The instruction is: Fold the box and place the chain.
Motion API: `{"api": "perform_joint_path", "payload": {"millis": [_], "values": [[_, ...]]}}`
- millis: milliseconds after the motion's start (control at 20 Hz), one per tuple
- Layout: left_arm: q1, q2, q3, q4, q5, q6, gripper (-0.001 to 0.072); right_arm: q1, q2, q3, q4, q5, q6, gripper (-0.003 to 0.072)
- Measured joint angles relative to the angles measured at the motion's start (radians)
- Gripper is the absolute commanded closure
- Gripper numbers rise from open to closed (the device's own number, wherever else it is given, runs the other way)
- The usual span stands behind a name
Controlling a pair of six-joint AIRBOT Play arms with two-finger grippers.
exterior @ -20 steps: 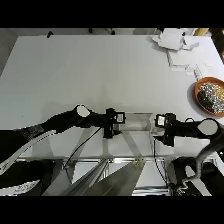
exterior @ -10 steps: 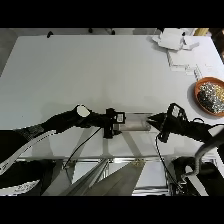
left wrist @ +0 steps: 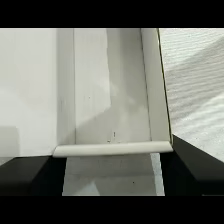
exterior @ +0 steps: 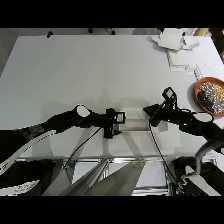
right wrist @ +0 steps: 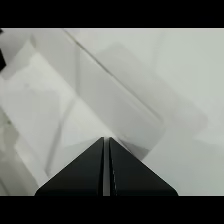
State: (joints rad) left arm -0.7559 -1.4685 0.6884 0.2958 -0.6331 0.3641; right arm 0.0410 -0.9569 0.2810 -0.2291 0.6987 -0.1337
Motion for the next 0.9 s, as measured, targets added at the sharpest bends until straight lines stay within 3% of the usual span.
{"api": "perform_joint_path", "payload": {"millis": [200, 500, 800, 850, 900], "values": [[0.0, 0.0, 0.0, 0.0, 0.0, 0.0, 0.0435, 0.0, -0.048, 0.04, -0.106, 0.013, 0.084, 0.0643], [0.0, 0.0, 0.0, 0.001, 0.0, 0.003, 0.0435, 0.0, -0.028, 0.279, -0.445, 0.322, 0.179, 0.0642], [0.0, 0.0, 0.0, 0.001, 0.0, 0.003, 0.0435, 0.0, 0.068, 0.334, -0.807, 0.47, 0.109, 0.064], [0.0, 0.0, 0.0, 0.001, 0.0, 0.003, 0.0435, 0.0, 0.074, 0.323, -0.836, 0.476, 0.086, 0.0612], [0.0, 0.0, 0.0, 0.001, 0.0, 0.003, 0.0435, 0.0, 0.079, 0.306, -0.853, 0.479, 0.056, 0.0531]]}}
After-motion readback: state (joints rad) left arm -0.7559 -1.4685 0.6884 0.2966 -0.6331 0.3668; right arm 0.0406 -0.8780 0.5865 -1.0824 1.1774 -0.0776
